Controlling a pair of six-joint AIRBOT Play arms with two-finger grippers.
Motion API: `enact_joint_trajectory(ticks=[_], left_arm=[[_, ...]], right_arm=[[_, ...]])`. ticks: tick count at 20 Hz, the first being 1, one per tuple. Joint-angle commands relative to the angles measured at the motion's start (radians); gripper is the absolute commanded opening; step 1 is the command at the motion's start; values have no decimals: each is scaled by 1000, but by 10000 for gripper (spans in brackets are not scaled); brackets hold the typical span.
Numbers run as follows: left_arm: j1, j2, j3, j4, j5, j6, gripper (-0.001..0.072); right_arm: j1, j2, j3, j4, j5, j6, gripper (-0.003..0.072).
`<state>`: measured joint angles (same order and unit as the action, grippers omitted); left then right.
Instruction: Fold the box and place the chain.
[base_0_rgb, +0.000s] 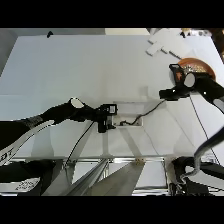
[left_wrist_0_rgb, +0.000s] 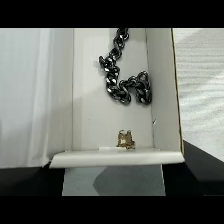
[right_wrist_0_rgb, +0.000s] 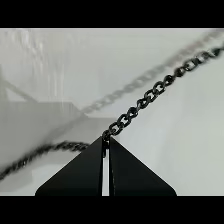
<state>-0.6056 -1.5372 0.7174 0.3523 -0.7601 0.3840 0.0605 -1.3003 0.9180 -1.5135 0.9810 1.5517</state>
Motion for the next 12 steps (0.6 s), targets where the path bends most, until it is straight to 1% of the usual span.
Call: enact_joint_trajectory(ticks=[1, 3, 5, 9, 10, 12], left_arm=[[0, 1, 0, 0, 1, 0, 9], [0, 1, 0, 0, 0, 0, 9], [0, 1, 0, 0, 0, 0, 9], [-1, 1, 0, 0, 0, 0, 9], [-1, 1, 0, 0, -1, 0, 9], [0, 1, 0, 0, 0, 0, 9]], right_arm=[[3, 160, 1, 63, 139, -36, 18], [3, 250, 1, 131, 260, -73, 18], [3, 340, -2, 249, 330, -129, 18], [3, 481, -3, 446, 355, -167, 18], [3, 504, -3, 477, 364, -171, 18], [37, 537, -3, 491, 370, -167, 18]])
